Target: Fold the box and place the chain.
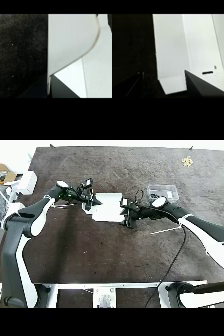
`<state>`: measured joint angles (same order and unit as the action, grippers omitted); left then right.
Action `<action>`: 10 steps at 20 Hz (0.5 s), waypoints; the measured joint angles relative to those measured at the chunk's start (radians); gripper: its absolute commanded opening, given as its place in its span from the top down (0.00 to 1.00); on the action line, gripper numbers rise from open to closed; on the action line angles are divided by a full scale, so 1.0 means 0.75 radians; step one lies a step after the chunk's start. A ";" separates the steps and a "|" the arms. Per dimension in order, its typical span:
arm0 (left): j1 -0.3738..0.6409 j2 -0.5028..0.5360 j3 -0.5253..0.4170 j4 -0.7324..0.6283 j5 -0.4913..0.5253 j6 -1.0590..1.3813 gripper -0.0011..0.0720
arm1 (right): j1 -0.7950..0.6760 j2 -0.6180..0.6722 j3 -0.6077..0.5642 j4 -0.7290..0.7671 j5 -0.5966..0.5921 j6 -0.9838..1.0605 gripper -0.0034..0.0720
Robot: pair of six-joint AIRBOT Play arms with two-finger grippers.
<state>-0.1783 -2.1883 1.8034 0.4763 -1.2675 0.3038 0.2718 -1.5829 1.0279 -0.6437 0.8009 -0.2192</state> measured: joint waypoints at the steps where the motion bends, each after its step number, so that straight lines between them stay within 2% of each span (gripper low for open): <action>1: 0.000 0.000 0.000 0.000 0.001 0.000 0.97 | 0.013 -0.015 0.002 -0.009 -0.034 0.011 0.17; 6: 0.000 0.000 0.000 0.000 0.003 0.000 0.97 | 0.075 -0.055 0.005 -0.106 -0.139 0.045 0.17; 10: -0.001 0.000 0.000 0.000 0.004 0.000 0.97 | 0.067 -0.022 0.005 -0.134 -0.253 0.058 0.18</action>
<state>-0.1787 -2.1883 1.8034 0.4763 -1.2648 0.3038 0.3222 -1.5993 1.0317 -0.7444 0.6109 -0.1753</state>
